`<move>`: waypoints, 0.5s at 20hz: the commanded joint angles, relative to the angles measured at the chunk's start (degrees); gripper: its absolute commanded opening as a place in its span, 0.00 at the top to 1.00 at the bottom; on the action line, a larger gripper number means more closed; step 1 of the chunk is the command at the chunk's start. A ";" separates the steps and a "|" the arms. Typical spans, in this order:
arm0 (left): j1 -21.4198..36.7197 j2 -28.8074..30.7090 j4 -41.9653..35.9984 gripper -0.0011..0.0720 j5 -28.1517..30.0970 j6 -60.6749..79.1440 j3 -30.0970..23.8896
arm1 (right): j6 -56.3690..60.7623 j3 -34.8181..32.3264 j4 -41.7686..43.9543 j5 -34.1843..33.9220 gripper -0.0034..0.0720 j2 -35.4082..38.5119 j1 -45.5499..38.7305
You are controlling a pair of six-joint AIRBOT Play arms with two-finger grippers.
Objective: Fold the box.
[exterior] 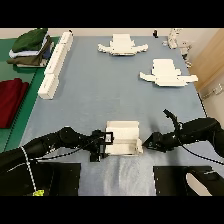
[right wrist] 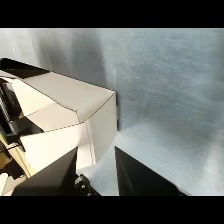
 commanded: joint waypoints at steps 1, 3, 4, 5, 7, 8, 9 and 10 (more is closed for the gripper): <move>0.02 -0.02 0.00 0.41 0.00 0.02 -0.02 | 1.92 0.09 0.17 6.80 0.45 0.02 6.97; 0.02 -0.02 0.00 0.41 0.00 0.02 -0.02 | 6.62 0.42 -1.88 13.22 0.45 -0.11 12.87; 0.02 -0.02 0.00 0.41 0.02 0.02 -0.02 | 10.56 1.11 -4.48 15.45 0.45 -0.37 15.78; 0.02 -0.02 0.00 0.41 0.02 0.02 -0.02 | 14.32 2.08 -7.41 16.92 0.45 -0.74 18.34; 0.02 -0.02 0.00 0.41 0.00 0.02 -0.02 | 22.49 4.68 -14.80 18.47 0.45 -1.81 23.43; 0.02 -0.02 0.00 0.41 0.00 0.02 -0.02 | 26.93 6.32 -18.93 18.43 0.45 -2.67 25.94; 0.02 -0.04 0.00 0.41 0.02 0.02 -0.02 | 30.99 7.78 -22.77 18.34 0.45 -3.63 28.26; 0.02 -0.02 0.00 0.41 0.00 0.02 -0.02 | 34.77 9.33 -26.23 18.27 0.45 -4.85 30.88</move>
